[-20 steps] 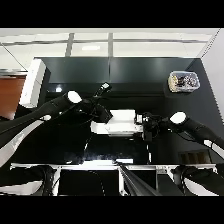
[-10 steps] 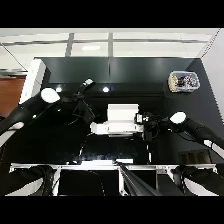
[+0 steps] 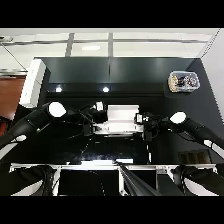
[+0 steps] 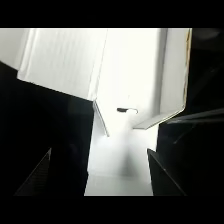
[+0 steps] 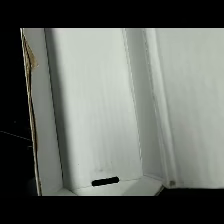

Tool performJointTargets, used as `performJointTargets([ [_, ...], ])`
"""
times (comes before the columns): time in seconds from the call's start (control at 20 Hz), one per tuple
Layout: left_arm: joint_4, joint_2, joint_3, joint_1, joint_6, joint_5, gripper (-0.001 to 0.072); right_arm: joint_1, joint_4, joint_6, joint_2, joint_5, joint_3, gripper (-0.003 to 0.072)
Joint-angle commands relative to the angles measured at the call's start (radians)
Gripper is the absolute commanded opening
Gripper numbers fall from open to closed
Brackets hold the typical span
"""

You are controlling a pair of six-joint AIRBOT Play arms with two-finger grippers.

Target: Fold the box and place the chain.

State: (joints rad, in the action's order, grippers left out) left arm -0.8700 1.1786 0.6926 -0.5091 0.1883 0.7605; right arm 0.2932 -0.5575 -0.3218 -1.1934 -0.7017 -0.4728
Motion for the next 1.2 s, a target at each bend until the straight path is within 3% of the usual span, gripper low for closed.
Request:
performJointTargets([
  [0.0,-0.079,0.021,-0.003,-0.055,-0.035,-0.057,0.0705,0.000,0.000,0.000,-0.001,-0.001,0.000,0.0546],
  [0.2,-0.006,0.059,-0.003,-0.107,-0.035,-0.050,0.0671,0.000,0.000,0.000,-0.001,-0.001,0.000,0.0546],
  [0.3,0.000,0.063,-0.003,-0.121,-0.034,-0.054,0.0486,0.000,0.000,0.000,-0.001,-0.001,0.000,0.0546],
  [0.45,0.022,0.063,-0.003,-0.121,-0.023,-0.076,0.0349,0.000,0.000,0.000,-0.001,-0.001,0.000,0.0546],
  [0.55,0.063,0.063,-0.003,-0.121,-0.024,-0.092,0.0326,0.000,0.000,0.000,-0.001,-0.001,0.000,0.0546],
  [0.6,0.078,0.063,-0.003,-0.121,-0.023,-0.097,0.0268,0.000,0.000,0.000,-0.001,-0.001,0.000,0.0546],
  [1.0,0.285,0.110,-0.003,-0.121,-0.033,-0.100,0.0229,0.000,0.000,0.000,-0.001,-0.001,0.000,0.0546],
  [1.15,0.299,0.152,-0.003,-0.121,-0.051,-0.103,0.0219,0.000,0.000,0.000,-0.001,-0.001,0.000,0.0546],
])
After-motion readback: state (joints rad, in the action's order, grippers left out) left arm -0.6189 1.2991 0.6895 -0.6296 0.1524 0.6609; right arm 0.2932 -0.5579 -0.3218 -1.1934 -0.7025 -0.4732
